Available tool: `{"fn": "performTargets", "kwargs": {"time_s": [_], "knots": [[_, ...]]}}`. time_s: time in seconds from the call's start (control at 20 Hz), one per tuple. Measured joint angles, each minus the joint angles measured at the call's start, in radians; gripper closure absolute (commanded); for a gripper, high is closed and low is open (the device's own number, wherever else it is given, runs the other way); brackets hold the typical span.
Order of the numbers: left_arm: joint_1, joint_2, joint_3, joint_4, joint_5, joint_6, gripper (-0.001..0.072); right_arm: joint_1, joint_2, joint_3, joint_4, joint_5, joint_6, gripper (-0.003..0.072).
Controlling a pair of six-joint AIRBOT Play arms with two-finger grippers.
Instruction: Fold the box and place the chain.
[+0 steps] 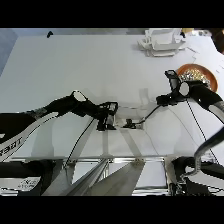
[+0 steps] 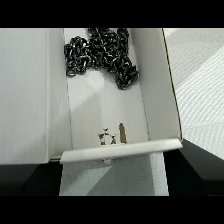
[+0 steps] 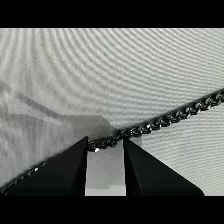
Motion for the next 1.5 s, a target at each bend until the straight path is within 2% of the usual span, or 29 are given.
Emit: {"fn": "performTargets", "kwargs": {"time_s": [0.05, 0.1, 0.15, 0.35, 0.45, 0.5, 0.75, 1.2, 1.35, 1.5], "knots": [[0.0, 0.0, 0.0, 0.0, 0.0, 0.0, 0.0627, 0.0, -0.002, 0.0, -0.002, 0.003, 0.001, 0.0549], [0.0, 0.0, 0.0, 0.0, 0.0, 0.0, 0.0627, -0.001, -0.004, -0.002, -0.003, 0.006, 0.004, 0.0654], [0.0, 0.0, 0.0, 0.0, 0.0, 0.0, 0.0627, -0.001, -0.006, -0.002, -0.007, 0.01, 0.004, 0.0669], [0.0, 0.0, 0.0, 0.0, 0.0, 0.0, 0.0627, 0.0, 0.004, -0.003, 0.001, 0.03, -0.012, 0.067], [0.0, 0.0, 0.0, 0.0, 0.0, 0.0, 0.0627, 0.001, 0.04, -0.005, 0.012, 0.084, -0.024, 0.067], [0.0, 0.0, 0.0, 0.0, 0.0, 0.0, 0.0627, 0.0, 0.068, -0.004, 0.008, 0.073, -0.028, 0.067], [0.0, 0.0, 0.0, 0.0, 0.0, 0.0, 0.0627, 0.0, 0.284, -0.004, 0.046, 0.163, -0.047, 0.067], [0.0, 0.0, 0.0, 0.0, 0.0, 0.0, 0.0627, 0.0, 0.771, -0.004, 0.335, 0.347, -0.191, 0.067], [0.0, 0.0, 0.0, 0.0, 0.0, 0.0, 0.0627, 0.018, 0.859, -0.004, 0.435, 0.407, -0.215, 0.067], [0.0, 0.0, 0.0, 0.0, 0.0, 0.0, 0.0627, 0.061, 0.896, -0.004, 0.543, 0.431, -0.247, 0.0669]]}}
